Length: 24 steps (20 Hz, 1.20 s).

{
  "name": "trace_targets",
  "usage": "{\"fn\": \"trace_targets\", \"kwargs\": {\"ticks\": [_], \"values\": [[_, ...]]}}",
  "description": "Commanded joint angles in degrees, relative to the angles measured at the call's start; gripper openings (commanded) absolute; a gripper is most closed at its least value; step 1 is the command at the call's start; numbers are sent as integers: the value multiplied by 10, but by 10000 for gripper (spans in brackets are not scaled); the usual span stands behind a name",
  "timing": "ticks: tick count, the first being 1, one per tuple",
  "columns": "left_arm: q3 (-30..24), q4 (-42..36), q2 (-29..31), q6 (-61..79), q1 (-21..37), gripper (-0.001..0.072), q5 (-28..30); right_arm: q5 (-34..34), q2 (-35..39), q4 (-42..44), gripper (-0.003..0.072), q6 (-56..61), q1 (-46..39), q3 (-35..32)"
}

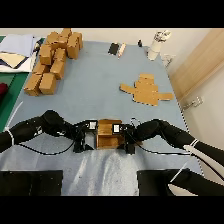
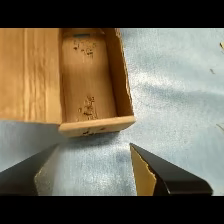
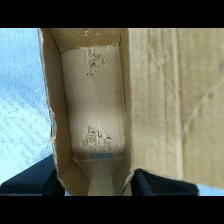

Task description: Fold the box.

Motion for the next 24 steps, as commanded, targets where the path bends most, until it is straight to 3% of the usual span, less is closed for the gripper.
{"fn": "trace_targets", "kwargs": {"ticks": [1, 14, 19, 24], "values": [[-3, -32, 0, 4, -27, 695, 58, 0, 0, 0, 472, 0, 0, 0], [-30, -42, 0, 10, -45, 696, 80, 0, 0, 0, 472, 0, 0, 0], [-30, -106, -1, 42, -68, 695, 105, 0, 0, 0, 472, 0, 0, 0], [-30, -106, -12, 45, -82, 695, 114, 0, 0, 0, 472, 0, 0, 0]]}}
